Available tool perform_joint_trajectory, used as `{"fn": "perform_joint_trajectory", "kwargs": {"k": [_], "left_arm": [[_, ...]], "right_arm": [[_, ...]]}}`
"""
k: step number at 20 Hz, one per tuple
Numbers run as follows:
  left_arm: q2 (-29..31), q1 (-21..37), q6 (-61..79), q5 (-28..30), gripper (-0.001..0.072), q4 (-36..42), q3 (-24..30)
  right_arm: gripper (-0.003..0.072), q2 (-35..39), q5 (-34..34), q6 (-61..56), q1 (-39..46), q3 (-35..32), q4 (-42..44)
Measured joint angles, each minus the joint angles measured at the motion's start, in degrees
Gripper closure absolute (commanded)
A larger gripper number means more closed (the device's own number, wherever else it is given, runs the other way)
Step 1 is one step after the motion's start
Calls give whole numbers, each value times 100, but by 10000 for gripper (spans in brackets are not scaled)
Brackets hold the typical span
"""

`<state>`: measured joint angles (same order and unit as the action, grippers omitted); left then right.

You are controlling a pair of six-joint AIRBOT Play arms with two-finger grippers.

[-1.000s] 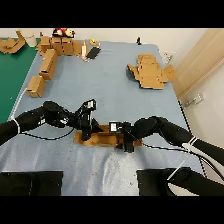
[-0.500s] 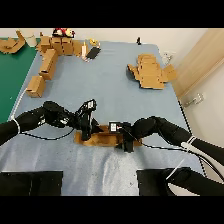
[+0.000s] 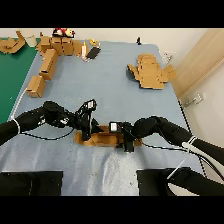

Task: Fold the box.

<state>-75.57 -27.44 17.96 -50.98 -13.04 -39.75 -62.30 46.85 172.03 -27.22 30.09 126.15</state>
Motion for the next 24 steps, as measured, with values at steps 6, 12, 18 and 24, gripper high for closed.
{"fn": "perform_joint_trajectory", "kwargs": {"k": [6,12,18,24], "left_arm": [[0,0,0,-2,697,0,0],[0,0,0,-9,697,-2,0],[0,0,0,-11,697,-9,0],[0,0,0,-11,697,-7,0]], "right_arm": [[99,46,92,0,164,-2,131],[116,4,103,-2,184,0,173],[192,-101,74,-2,181,0,177],[192,-125,72,-4,181,0,170]]}}
